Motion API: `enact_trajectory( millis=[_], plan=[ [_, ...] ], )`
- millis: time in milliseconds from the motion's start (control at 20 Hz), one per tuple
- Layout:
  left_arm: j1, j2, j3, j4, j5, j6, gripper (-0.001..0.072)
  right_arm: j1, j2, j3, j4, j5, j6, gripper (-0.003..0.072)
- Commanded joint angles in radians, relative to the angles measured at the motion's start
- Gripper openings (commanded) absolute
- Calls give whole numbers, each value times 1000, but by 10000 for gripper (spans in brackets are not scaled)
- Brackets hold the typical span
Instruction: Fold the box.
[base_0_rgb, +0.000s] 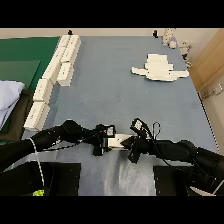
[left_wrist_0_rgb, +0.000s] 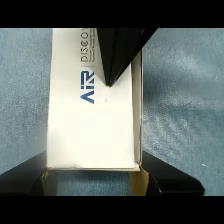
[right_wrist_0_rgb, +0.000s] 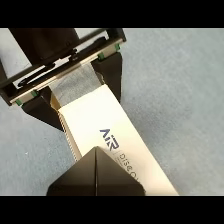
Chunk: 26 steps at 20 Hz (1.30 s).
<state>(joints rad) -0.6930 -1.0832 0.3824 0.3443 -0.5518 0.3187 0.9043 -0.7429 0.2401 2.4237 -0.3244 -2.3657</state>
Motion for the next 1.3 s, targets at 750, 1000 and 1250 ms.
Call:
enact_trajectory(
  millis=[750, 1000, 1250],
  plan=[
    [1, 0, 0, 0, 0, 3, 474, -10, 119, 56, -172, 100, 21, 5],
    [1, 0, 0, 0, 0, 3, 474, -206, -24, 248, -343, -88, 152, 4],
    [1, 0, 0, 0, 0, 2, 474, -398, -322, 606, -842, -580, 764, 5]
  ],
)
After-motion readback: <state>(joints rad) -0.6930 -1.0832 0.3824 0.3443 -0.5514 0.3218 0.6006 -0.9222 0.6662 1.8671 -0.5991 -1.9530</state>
